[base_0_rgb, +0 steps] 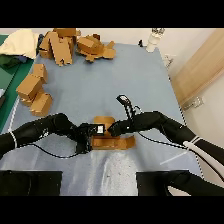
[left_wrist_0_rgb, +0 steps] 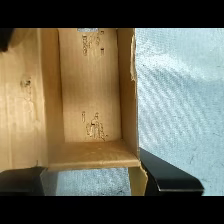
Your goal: Fold the box.
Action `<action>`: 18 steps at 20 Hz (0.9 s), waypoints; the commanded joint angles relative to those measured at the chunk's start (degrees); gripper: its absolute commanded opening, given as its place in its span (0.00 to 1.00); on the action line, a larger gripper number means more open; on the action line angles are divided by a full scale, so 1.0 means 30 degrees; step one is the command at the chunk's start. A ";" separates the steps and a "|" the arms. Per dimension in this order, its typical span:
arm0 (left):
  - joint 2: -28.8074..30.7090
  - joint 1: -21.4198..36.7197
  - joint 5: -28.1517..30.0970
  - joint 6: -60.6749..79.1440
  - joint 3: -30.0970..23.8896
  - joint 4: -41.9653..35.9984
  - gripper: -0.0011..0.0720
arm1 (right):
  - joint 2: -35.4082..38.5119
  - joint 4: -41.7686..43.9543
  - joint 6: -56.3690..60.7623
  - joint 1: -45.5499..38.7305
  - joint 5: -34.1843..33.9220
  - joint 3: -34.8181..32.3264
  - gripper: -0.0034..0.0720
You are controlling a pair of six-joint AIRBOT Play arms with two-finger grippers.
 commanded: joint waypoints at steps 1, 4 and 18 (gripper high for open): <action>-0.0007 0.0000 0.0007 0.0007 0.0015 0.0000 0.43 | -0.0998 0.0022 -0.0430 0.0000 0.0444 0.0007 0.04; -0.0007 0.0000 0.0015 0.0007 0.0015 0.0000 0.43 | -0.1392 0.0007 -0.0546 0.0000 0.0444 0.0000 0.04; -0.0007 0.0007 0.0015 0.0007 0.0015 0.0000 0.43 | 0.0874 -0.3723 -0.0816 -0.0058 0.0095 0.0226 0.04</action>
